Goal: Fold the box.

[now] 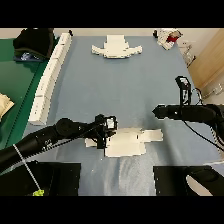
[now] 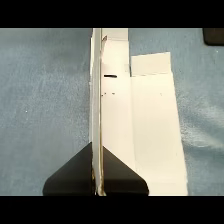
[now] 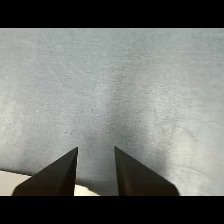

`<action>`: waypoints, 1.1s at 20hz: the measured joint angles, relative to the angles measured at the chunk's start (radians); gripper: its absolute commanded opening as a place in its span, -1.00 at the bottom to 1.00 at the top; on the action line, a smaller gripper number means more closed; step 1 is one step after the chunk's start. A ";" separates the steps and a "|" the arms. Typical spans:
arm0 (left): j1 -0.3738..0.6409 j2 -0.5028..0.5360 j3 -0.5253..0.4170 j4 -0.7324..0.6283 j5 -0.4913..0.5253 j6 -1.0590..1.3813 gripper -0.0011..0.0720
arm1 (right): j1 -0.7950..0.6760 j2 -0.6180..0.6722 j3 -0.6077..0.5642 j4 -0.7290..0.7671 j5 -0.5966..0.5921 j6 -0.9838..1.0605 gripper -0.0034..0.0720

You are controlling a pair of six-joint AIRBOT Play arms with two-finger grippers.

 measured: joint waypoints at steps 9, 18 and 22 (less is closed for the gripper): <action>0.069 -0.010 0.045 0.015 -0.124 -0.005 -0.94 | 0.000 0.000 -0.002 0.012 0.003 0.006 0.07; 0.156 -0.122 0.069 0.018 -0.267 0.004 -0.94 | 0.000 0.000 -0.002 0.019 0.002 0.006 0.07; 0.158 -0.141 0.069 0.024 -0.293 0.008 -0.94 | 0.000 0.000 -0.002 0.020 0.002 0.006 0.07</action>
